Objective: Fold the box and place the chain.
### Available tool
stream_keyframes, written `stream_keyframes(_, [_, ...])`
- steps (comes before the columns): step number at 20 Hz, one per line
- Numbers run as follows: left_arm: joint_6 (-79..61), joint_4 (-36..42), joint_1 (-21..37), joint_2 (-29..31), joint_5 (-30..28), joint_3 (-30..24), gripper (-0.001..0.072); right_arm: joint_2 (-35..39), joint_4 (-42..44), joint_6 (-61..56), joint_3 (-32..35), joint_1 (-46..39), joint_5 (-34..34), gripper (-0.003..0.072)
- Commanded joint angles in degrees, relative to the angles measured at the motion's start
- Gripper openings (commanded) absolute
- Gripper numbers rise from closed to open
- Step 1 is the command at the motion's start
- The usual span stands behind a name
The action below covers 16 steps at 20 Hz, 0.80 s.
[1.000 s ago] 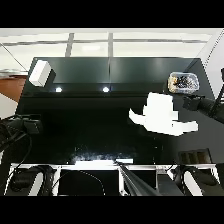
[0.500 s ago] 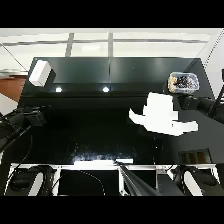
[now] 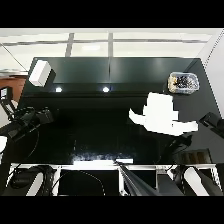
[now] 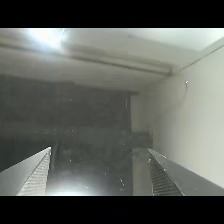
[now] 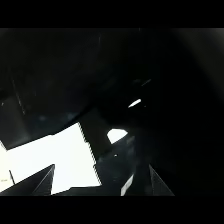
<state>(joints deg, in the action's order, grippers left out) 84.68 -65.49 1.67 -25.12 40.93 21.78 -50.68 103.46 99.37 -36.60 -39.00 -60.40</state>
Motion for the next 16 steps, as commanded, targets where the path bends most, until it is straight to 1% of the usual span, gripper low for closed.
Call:
stream_keyframes(1, [0.0, 0.2, 0.0, -2.9, -0.2, 0.0, 0.0707, -8.7, 14.3, 14.3, -0.1, -8.3, -3.5, 0.0691])
stream_keyframes(3, [0.0, 0.7, 0.0, -3.8, -0.3, 0.0, 0.0708, -13.6, 15.5, 16.5, -0.1, -8.9, -4.6, 0.0691])
stream_keyframes(5, [0.0, 2.5, 0.0, -4.3, -0.4, 0.0, 0.0707, -16.9, 17.6, 19.6, -0.1, -8.9, -4.6, 0.0691])
stream_keyframes(7, [0.0, 3.2, 0.0, -4.9, -0.5, 0.0, 0.0707, -19.0, 22.4, 24.9, -0.1, -8.9, -4.8, 0.0691])
stream_keyframes(9, [0.0, 3.3, 0.0, -5.3, -0.3, 0.0, 0.0707, -20.3, 25.8, 27.1, -0.1, -8.8, -4.9, 0.0691])
stream_keyframes(10, [0.0, 3.5, 0.0, -5.3, -0.3, 0.0, 0.0707, -20.6, 26.0, 27.1, -0.1, -8.5, -5.1, 0.0686])
stream_keyframes(11, [0.0, 3.7, 0.0, -5.3, -0.4, 0.0, 0.0707, -20.6, 25.9, 27.6, -0.1, -8.0, -5.6, 0.0497])
stream_keyframes(12, [0.0, 3.7, 0.0, -5.3, -0.4, 0.0, 0.0707, -20.6, 26.0, 28.0, -0.1, -7.7, -6.3, 0.0325])
stream_keyframes(13, [0.0, 3.7, 0.0, -5.3, -0.4, 0.0, 0.0707, -20.6, 26.0, 28.9, -0.3, -7.3, -7.3, 0.0113])
stream_keyframes(14, [0.0, 3.7, 0.0, -5.3, -0.4, 0.0, 0.0707, -20.5, 26.2, 29.5, -0.4, -7.1, -8.7, 0.0021])
stream_keyframes(16, [0.0, 4.3, 0.0, -5.3, 0.0, 0.0, 0.0707, -20.5, 27.1, 30.0, -0.4, -6.3, -11.9, 0.0020])
